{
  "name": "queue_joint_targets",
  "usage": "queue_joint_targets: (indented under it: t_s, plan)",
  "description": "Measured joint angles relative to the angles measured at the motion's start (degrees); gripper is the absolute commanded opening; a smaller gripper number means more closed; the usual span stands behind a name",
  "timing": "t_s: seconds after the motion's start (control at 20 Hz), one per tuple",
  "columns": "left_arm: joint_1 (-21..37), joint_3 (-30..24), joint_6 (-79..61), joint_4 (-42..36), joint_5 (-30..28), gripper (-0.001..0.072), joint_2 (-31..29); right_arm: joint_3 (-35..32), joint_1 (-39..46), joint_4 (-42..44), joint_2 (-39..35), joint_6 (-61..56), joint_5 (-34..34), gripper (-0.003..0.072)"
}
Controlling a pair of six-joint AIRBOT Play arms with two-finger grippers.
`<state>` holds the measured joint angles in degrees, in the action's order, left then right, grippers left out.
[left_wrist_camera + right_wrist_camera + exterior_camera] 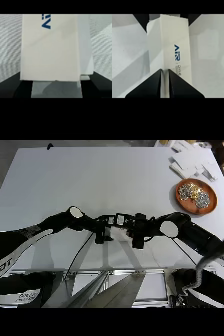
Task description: Fold the box and place the chain.
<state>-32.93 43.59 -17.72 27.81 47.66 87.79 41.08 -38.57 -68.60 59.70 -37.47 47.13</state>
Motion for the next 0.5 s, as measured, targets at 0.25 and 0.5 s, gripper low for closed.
queue_joint_targets:
  t_s: [0.25, 0.5]
  plan:
    - [0.00, 0.00, -0.07, 0.07, 0.04, 0.0150, 0.00, 0.00, 0.00, 0.13, -0.13, -0.15, -0.70, 0.0077]
    - [0.00, 0.00, -0.07, 0.07, 0.09, 0.0150, 0.00, -0.15, 0.00, 0.09, -0.09, -1.20, -0.87, 0.0077]
